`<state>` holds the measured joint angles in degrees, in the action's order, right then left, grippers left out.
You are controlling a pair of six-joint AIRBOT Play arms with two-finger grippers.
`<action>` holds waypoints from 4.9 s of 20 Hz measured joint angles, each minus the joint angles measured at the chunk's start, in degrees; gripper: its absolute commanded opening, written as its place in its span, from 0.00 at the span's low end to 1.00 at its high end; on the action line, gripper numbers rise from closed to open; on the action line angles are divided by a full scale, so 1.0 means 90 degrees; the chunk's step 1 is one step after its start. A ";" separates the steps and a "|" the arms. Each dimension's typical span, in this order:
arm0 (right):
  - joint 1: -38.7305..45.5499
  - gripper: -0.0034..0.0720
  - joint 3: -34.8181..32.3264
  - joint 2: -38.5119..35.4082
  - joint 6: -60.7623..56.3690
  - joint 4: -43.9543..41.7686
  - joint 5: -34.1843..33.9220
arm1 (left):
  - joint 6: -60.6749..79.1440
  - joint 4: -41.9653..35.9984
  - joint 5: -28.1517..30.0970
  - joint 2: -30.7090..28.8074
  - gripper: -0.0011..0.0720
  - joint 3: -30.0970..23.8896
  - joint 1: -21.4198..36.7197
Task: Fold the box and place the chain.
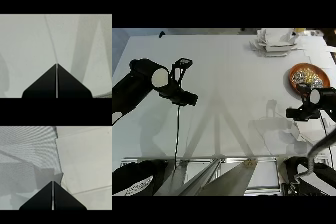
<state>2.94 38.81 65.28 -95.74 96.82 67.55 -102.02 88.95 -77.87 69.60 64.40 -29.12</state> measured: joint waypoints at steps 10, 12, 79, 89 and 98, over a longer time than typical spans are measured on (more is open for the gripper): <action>0.0000 0.07 0.0000 0.0000 -0.0002 -0.0160 -0.0170 | 0.0000 0.0000 0.0002 0.0000 0.03 0.0000 0.0000; 0.0000 0.07 0.0000 0.0000 -0.0012 -0.0214 -0.0253 | 0.0000 0.0000 0.0002 0.0000 0.03 0.0000 0.0000; -0.0682 0.28 -0.2526 -0.5219 0.1416 -0.2812 -0.2431 | 0.0784 -0.0622 0.1180 0.0221 0.54 0.0000 0.0000; -0.0682 0.50 0.0452 -0.2103 0.1644 -0.1523 0.0053 | 0.1523 -0.1066 0.1103 0.0780 0.58 -0.0010 0.0000; -0.0682 0.50 0.3330 0.2188 0.2266 -0.0707 0.2771 | 0.1841 -0.1115 0.0661 0.0838 0.58 -0.0012 0.0000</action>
<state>-3.20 68.77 84.97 -75.35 90.45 92.49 -85.45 78.91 -71.92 77.14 64.29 -29.12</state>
